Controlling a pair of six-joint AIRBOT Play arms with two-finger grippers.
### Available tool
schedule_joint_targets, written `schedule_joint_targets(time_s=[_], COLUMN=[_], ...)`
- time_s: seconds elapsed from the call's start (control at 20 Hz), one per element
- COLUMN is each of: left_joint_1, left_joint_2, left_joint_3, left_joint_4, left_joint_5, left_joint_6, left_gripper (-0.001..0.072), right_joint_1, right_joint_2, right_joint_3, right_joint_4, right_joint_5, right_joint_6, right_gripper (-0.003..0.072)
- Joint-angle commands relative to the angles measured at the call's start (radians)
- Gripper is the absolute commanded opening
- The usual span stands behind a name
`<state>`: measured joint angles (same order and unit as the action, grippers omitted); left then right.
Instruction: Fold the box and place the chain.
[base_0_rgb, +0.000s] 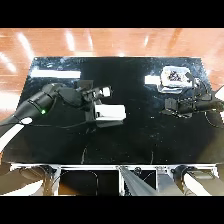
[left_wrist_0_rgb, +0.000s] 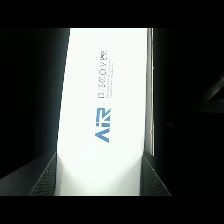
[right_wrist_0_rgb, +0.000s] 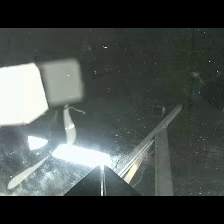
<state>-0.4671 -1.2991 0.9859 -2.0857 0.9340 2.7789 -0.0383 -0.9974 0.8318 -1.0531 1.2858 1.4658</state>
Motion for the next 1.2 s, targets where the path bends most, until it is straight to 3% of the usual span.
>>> schedule_joint_targets(time_s=[0.0,0.3,0.45,0.75,1.15], left_joint_1=[0.112,0.338,0.457,0.664,0.796], left_joint_2=[-0.002,-0.035,-0.101,-0.294,-0.49], left_joint_3=[0.019,0.027,0.084,0.306,0.627], left_joint_4=[0.018,0.145,0.205,0.227,0.234], left_joint_5=[0.005,-0.068,-0.081,-0.071,0.012], left_joint_6=[-0.059,-0.166,-0.253,-0.457,-0.552], left_gripper=[0.0022,0.0022,0.0022,0.0022,0.0022], right_joint_1=[-0.001,-0.001,-0.001,-0.001,-0.001], right_joint_2=[0.001,0.001,0.001,0.001,0.001], right_joint_3=[0.0,0.0,0.0,0.0,0.0], right_joint_4=[0.001,0.001,0.001,0.005,0.009], right_joint_5=[0.0,0.0,-0.001,-0.001,-0.003], right_joint_6=[-0.005,-0.008,-0.008,-0.006,0.028], right_gripper=[0.003,0.003,0.0031,0.0031,0.0031])
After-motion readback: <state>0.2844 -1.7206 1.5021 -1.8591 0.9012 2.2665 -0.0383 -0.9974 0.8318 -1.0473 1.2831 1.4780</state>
